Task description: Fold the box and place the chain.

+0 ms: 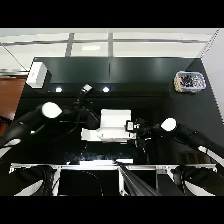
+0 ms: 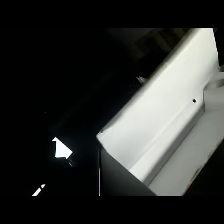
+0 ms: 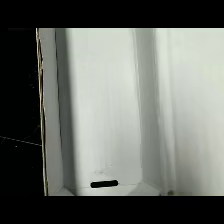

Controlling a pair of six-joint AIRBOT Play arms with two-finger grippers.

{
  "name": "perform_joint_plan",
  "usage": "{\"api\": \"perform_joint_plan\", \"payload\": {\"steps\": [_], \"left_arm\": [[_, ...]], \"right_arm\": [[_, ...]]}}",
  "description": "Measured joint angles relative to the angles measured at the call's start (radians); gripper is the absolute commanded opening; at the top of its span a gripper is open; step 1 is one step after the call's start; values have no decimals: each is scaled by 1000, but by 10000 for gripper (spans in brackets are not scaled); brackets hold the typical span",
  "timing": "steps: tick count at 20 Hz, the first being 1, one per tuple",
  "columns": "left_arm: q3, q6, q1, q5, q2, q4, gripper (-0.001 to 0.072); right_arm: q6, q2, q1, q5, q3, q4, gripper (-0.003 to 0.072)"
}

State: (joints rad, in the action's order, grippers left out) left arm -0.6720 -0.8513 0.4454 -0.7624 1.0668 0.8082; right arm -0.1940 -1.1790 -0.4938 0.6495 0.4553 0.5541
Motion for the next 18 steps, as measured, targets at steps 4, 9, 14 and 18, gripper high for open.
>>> {"api": "perform_joint_plan", "payload": {"steps": [4,9,14,18], "left_arm": [[54,108,-93,-116,-146,-6,27],[142,324,-108,-179,-167,16,705],[169,568,-40,-150,-96,37,703],[173,655,31,-60,-45,44,689]], "right_arm": [[0,0,0,0,0,0,128],[0,0,0,0,0,0,128],[0,0,0,0,0,0,128],[0,0,0,0,0,0,127]]}}
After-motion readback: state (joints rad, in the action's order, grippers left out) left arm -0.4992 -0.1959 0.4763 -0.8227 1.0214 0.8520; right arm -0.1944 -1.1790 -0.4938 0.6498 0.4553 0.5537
